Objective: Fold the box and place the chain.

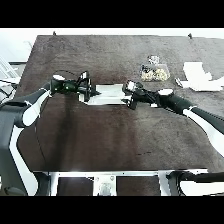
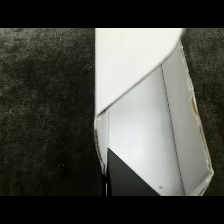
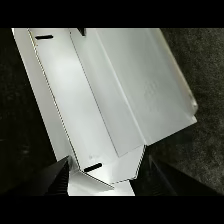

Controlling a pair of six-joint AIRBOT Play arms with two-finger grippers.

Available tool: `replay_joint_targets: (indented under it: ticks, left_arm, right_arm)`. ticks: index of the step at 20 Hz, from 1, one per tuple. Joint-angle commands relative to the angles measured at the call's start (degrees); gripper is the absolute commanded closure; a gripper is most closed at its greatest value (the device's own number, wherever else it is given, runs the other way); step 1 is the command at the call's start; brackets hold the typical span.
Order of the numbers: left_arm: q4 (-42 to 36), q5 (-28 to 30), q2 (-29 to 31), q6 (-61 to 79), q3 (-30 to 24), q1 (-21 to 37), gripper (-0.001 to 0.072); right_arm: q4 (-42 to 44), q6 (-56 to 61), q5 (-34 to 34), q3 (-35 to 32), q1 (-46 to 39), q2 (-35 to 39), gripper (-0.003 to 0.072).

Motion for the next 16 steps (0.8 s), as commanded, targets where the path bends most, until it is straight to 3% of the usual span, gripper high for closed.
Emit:
replay_joint_targets:
  ticks: [1, 8, 16]
  left_arm:
    - [0.02, -0.02, 0.04, 0.02, 0.0, 0.04, 0.0689]
    - [0.02, -0.04, 0.04, 0.02, 0.0, 0.04, 0.0688]
    - [0.02, 0.0, 0.04, 0.02, 0.0, 0.04, 0.0689]
  right_arm:
    - [-0.11, 0.2, 6.8, 3.15, -2.36, -2.86, 0.0107]
    - [-6.08, 3.32, 15.58, 7.72, -4.76, -7.17, 0.0107]
    - [-10.88, 5.14, 20.87, 14.36, -6.91, -11.26, 0.0106]
